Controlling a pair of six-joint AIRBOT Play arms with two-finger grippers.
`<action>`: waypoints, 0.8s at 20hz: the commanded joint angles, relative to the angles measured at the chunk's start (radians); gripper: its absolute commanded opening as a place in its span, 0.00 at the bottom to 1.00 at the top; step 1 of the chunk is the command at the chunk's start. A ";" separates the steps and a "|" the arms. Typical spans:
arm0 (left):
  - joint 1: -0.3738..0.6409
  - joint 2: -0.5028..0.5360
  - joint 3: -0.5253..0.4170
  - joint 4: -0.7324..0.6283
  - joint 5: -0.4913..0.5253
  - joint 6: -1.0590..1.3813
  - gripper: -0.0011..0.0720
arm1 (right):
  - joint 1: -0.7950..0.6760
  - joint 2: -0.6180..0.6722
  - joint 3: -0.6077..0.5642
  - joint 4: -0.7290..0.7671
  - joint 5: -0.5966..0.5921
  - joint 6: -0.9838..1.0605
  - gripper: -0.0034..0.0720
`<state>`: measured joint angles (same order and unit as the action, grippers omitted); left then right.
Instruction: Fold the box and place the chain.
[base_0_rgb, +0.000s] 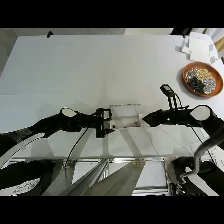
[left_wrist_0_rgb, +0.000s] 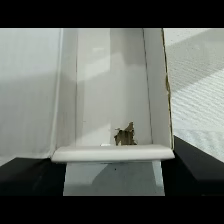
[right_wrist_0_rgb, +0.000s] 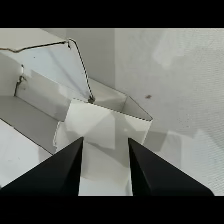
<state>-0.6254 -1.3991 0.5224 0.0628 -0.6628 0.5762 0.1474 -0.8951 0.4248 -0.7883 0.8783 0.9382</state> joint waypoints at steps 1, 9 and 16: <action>0.000 0.000 0.001 0.000 0.000 0.000 0.11 | 0.001 -0.001 0.001 -0.006 0.000 -0.001 0.53; 0.000 0.000 0.001 0.000 0.000 0.000 0.11 | 0.001 -0.001 0.000 -0.122 0.001 0.105 0.81; 0.000 0.000 0.001 0.000 0.000 0.000 0.11 | 0.066 -0.032 0.000 -0.032 -0.008 0.113 0.81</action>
